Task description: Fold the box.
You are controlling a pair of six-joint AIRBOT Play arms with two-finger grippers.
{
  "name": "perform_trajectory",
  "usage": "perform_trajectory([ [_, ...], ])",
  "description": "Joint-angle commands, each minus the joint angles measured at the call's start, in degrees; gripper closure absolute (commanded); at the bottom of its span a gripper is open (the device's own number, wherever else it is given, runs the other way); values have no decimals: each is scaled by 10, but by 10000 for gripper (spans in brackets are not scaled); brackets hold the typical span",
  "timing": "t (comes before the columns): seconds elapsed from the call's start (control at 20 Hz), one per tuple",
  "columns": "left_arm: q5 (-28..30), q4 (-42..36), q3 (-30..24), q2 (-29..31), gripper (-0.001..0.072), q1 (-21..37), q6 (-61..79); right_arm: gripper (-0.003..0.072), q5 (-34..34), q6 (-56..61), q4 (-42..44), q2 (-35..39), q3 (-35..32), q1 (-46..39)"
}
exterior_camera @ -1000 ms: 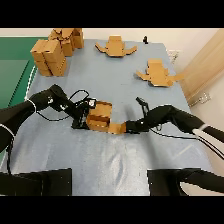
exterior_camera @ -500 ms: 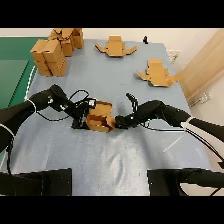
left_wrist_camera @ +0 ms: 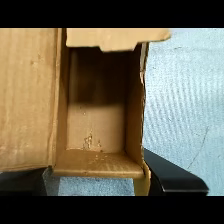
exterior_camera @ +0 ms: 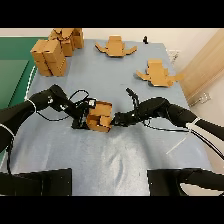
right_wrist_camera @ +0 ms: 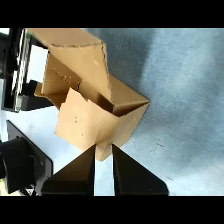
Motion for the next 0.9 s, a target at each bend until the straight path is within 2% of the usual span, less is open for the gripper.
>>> perform_trajectory([
  [0.0,0,0,0,0,596,0,0,509,6,0,4,1,1,1],
  [0.1,0,0,0,0,596,0,0,328,27,39,1,-1,1,1],
  [0.5,0,0,0,0,596,0,0,308,58,111,-41,-47,42,51],
  [0.85,-1,0,0,0,596,0,0,308,46,342,-246,-59,101,94],
])
